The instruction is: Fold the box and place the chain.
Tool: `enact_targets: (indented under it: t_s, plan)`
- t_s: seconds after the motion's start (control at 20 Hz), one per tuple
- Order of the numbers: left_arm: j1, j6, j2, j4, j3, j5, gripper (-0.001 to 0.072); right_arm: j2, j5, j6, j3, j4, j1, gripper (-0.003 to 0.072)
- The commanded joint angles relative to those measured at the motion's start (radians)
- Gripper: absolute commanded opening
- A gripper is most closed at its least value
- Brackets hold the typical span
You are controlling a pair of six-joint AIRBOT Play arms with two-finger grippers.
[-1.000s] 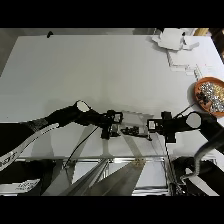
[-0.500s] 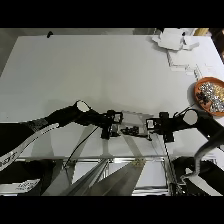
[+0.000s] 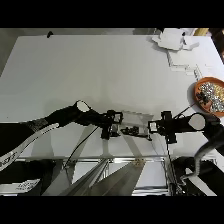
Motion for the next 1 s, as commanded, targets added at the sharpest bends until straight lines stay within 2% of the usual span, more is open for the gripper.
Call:
enact_targets:
  t_s: [0.0,0.5,0.95]
  plan:
    - [0.001,0.0,0.0,0.0,0.0,0.0,0.0333,0.029,0.033,0.0,0.0,-0.011,0.0,0.02]
    - [0.001,0.0,0.0,0.0,0.0,-0.001,0.0333,-0.086,-0.001,-0.053,-0.014,-0.004,0.0,0.0198]
    - [0.001,0.0,0.0,0.0,0.0,-0.001,0.0333,-0.093,-0.052,-0.061,-0.016,-0.003,0.0,0.0193]
